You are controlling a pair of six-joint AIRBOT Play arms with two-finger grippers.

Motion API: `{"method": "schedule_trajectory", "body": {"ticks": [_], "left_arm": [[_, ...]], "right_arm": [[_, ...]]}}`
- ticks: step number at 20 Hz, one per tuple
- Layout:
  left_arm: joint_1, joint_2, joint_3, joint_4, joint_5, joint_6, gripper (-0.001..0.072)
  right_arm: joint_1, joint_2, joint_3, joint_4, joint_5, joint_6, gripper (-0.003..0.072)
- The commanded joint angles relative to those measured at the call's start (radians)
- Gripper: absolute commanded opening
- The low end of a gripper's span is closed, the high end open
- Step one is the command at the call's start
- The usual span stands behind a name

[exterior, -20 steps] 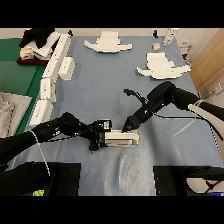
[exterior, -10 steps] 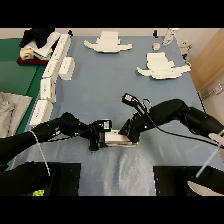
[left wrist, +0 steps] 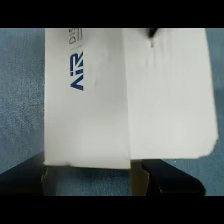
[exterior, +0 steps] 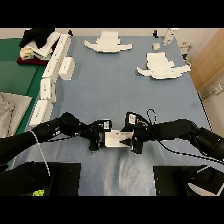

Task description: Fold the box.

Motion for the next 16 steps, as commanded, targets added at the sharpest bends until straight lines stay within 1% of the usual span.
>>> {"method": "schedule_trajectory", "body": {"ticks": [1, 3, 4, 6, 9, 16], "left_arm": [[0.000, 0.001, 0.000, 0.000, 0.000, 0.000, 0.0507], [0.000, 0.001, 0.000, 0.000, 0.000, 0.000, 0.0507], [0.000, 0.001, 0.000, 0.000, 0.000, 0.000, 0.0507], [0.000, 0.001, 0.000, 0.000, 0.000, 0.000, 0.0507], [0.000, 0.001, 0.000, 0.000, 0.000, 0.000, 0.0507], [0.000, 0.001, 0.000, 0.000, 0.000, 0.000, 0.0507]], "right_arm": [[0.008, 0.013, -0.010, -0.007, 0.005, -0.130, 0.0487], [0.009, 0.013, -0.010, -0.004, -0.024, -0.182, 0.0497], [0.022, 0.012, -0.010, -0.008, -0.032, -0.191, 0.0547], [0.061, 0.012, -0.013, -0.028, -0.008, -0.191, 0.0546], [0.095, 0.000, -0.016, -0.104, 0.068, -0.190, 0.0546], [0.095, -0.052, -0.016, -0.140, 0.151, -0.190, 0.0546]]}}
